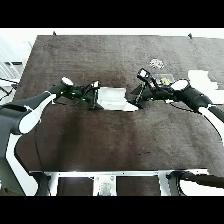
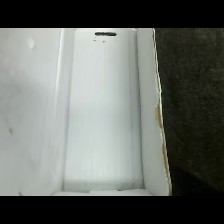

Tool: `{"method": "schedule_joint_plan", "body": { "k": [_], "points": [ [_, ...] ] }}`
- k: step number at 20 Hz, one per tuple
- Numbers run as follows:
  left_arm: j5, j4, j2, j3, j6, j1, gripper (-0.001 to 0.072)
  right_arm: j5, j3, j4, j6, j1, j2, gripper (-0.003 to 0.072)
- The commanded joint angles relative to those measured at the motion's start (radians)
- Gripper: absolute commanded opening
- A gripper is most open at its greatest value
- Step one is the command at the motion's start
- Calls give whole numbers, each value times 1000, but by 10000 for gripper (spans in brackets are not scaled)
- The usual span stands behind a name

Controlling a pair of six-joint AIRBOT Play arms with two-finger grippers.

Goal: Fold the box and place the chain.

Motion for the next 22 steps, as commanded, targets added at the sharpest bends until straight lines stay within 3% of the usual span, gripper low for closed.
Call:
{"method": "schedule_joint_plan", "body": {
  "k": [1, 4, 6, 22],
  "points": [
    [2, -14, -1, 0, 0, 1, 451, 15, -5, -26, -35, -6, -23, 573],
    [3, -17, -2, 0, 0, 1, 451, 10, -5, -41, -88, -11, -44, 573],
    [3, -18, -2, 0, 0, 1, 451, -4, -5, -45, -109, -19, -54, 637],
    [8, -28, -2, 0, 12, 11, 451, -24, -1, -18, -216, -23, -89, 638]
  ]
}}
